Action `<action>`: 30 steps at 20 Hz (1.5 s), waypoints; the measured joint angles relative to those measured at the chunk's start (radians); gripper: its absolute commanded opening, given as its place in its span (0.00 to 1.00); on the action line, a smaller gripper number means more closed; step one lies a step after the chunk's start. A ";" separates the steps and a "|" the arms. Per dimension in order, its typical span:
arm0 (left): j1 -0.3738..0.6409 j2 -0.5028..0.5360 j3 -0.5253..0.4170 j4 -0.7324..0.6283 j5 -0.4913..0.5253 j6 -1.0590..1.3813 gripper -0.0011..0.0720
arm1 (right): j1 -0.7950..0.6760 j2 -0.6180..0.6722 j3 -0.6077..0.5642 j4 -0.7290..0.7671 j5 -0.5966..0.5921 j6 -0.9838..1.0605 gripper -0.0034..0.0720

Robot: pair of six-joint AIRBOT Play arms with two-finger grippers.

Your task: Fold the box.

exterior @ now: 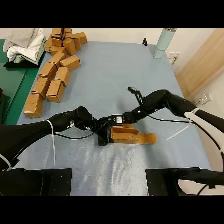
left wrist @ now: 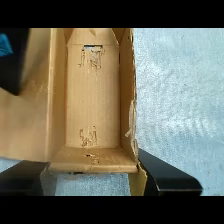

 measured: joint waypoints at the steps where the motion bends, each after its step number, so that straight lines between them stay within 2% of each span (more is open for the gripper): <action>1: 0.000 0.000 0.000 0.000 0.001 0.000 0.72 | 0.000 0.032 0.011 -0.011 0.000 0.000 0.05; 7: 0.000 0.000 0.000 0.000 0.003 0.000 0.72 | -0.001 0.256 -0.005 -0.201 -0.021 0.069 0.05; 12: 0.000 0.000 0.000 0.000 0.003 0.000 0.72 | 0.005 0.492 -0.172 -0.251 -0.111 0.056 0.05; 13: 0.000 0.000 0.000 0.000 0.003 0.000 0.72 | 0.009 0.536 -0.212 -0.251 -0.130 0.031 0.07; 15: 0.000 0.000 0.000 0.000 0.003 0.000 0.72 | 0.015 0.612 -0.286 -0.256 -0.149 -0.042 0.54; 16: 0.000 0.000 0.000 0.000 0.003 0.000 0.72 | 0.017 0.636 -0.317 -0.266 -0.158 -0.089 0.70; 17: 0.000 0.000 0.000 0.000 0.003 0.000 0.72 | 0.019 0.651 -0.340 -0.274 -0.157 -0.132 0.76; 21: 0.000 0.000 0.000 0.000 0.003 0.000 0.72 | 0.023 0.638 -0.392 -0.325 -0.115 -0.323 0.76; 28: 0.000 0.000 0.000 0.000 0.003 0.000 0.72 | 0.062 0.480 -0.410 -0.348 0.145 -0.599 0.76; 30: 0.000 0.000 0.000 0.000 0.003 0.000 0.72 | 0.083 0.454 -0.412 -0.351 0.186 -0.636 0.71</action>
